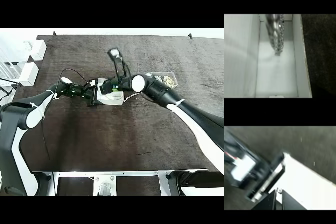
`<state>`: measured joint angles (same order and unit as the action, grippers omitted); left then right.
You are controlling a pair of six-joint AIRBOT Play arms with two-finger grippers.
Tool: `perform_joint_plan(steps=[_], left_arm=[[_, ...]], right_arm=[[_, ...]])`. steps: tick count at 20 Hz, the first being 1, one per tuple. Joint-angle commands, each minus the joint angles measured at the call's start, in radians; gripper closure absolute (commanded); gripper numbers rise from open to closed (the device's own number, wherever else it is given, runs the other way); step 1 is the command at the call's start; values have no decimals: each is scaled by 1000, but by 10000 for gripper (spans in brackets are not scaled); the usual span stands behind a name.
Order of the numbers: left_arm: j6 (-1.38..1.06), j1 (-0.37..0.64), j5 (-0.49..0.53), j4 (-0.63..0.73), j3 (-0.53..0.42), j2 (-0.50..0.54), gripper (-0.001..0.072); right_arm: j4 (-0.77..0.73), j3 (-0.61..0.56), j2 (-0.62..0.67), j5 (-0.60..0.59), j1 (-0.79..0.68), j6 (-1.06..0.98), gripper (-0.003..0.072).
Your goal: Fold the box and place the chain.
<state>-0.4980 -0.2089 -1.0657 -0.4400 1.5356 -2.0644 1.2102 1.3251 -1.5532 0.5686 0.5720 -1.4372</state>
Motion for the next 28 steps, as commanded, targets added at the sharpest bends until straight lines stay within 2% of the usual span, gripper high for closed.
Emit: perform_joint_plan(steps=[1,2,3,4,5,8,10,12,14,16,18,23,27,28], left_arm=[[0,0,0,0,0,0,400],[0,0,0,0,0,0,400],[0,0,0,0,0,0,400],[0,0,0,0,0,0,400],[0,0,0,0,0,0,400],[0,0,0,0,0,0,400],[0,0,0,0,0,0,400],[0,0,0,0,0,0,400],[0,0,0,0,0,0,400],[0,0,0,0,0,0,400],[0,0,1,0,0,0,400],[0,0,3,0,0,0,400],[0,0,2,0,0,0,400],[0,0,2,0,0,0,400]], right_arm=[[-5,-48,-69,-39,-28,-3,669],[-3,-52,-74,-48,-45,-3,654],[-3,-52,-73,-49,-64,-3,480],[-6,-49,-66,-42,-84,-3,235],[-6,-48,-48,-20,-101,-2,164],[-1,-56,68,77,-148,9,164],[58,-83,156,137,-196,4,164],[91,-148,230,129,-279,-40,165],[90,-223,246,107,-385,-116,164],[52,-309,222,18,-472,-186,164],[-34,-346,163,-61,-515,-177,165],[-136,-307,-20,-164,-518,-136,169],[-155,-258,-77,-225,-517,-136,172],[-189,-242,-93,-230,-517,-121,193]])
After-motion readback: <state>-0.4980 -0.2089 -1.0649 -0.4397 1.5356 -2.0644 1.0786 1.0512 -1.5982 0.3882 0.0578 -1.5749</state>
